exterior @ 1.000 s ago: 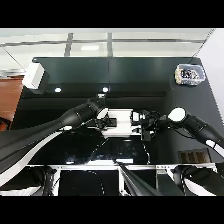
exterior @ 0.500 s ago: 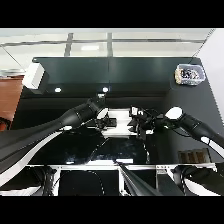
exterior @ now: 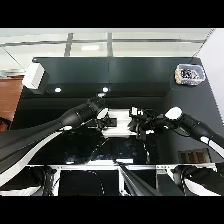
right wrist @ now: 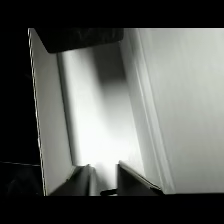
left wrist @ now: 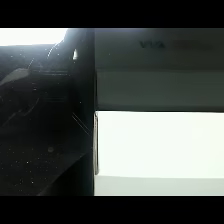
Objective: Fold the box and place the chain.
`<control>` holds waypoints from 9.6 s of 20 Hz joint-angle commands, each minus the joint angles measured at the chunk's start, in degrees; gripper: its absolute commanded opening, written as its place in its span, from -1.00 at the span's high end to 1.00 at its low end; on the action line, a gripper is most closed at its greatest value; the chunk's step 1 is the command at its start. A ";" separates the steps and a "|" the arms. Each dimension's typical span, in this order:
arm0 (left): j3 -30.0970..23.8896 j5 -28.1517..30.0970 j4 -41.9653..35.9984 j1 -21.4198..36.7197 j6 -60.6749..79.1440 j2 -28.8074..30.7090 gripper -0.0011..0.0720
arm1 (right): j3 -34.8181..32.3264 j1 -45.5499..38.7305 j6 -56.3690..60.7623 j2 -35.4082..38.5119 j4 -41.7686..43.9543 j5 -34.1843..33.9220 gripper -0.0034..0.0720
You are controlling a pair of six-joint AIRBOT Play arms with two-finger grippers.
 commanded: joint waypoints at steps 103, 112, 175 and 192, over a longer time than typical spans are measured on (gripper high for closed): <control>0.02 -0.79 -0.02 -0.02 0.02 -0.02 0.89 | 26.23 19.96 136.91 -13.97 -52.26 19.19 0.80; 0.02 -0.79 -0.02 -0.02 0.02 -0.02 0.89 | 26.21 19.96 136.89 -14.73 -52.37 19.91 0.27; 0.02 -0.87 -1.31 0.22 0.00 -0.02 0.89 | 84.76 -35.17 118.42 -51.19 -60.72 20.57 0.87; 0.02 -0.85 -1.79 0.20 0.00 -0.02 0.89 | 77.20 -30.86 88.65 -0.87 -37.46 31.56 0.88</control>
